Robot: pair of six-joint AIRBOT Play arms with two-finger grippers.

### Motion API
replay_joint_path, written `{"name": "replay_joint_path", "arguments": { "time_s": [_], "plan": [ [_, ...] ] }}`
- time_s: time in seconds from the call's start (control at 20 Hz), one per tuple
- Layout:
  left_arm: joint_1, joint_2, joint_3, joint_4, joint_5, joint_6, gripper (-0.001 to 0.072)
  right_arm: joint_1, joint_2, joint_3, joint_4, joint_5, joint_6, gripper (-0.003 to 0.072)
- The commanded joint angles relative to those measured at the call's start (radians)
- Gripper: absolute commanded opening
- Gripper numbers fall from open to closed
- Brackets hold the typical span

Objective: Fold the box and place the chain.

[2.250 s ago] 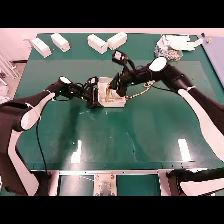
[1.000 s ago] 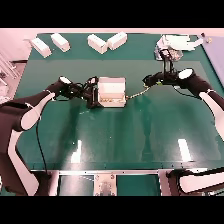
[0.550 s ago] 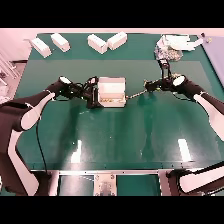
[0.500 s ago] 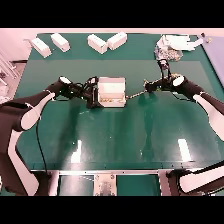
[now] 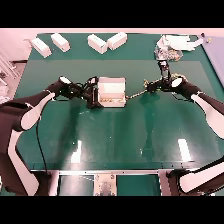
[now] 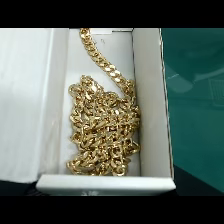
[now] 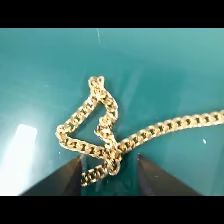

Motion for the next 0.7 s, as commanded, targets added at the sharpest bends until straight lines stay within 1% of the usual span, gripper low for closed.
{"name": "replay_joint_path", "arguments": {
  "time_s": [0.0,0.05,0.1,0.25,0.35,0.65],
  "plan": [
    [0.0,0.001,0.0,0.0,0.0,0.0,0.0569,0.023,-0.01,0.011,0.006,0.008,0.002,0.0185],
    [0.0,0.001,0.0,0.0,0.0,0.0,0.0569,0.027,-0.01,0.01,0.006,0.009,0.002,0.005],
    [0.0,0.001,0.0,0.0,0.0,0.0,0.0569,0.031,-0.01,0.011,0.003,0.008,0.002,0.0009],
    [0.0,0.001,0.0,0.0,0.0,0.0,0.0568,0.031,0.007,0.022,0.002,0.006,0.057,0.0005],
    [0.0,0.001,0.0,0.0,0.0,0.0,0.0569,0.031,0.06,0.021,0.002,-0.003,0.063,0.0004],
    [0.0,0.001,0.0,0.0,0.0,0.0,0.0568,0.064,0.351,0.021,-0.022,0.002,0.062,0.0004]
  ]
}}
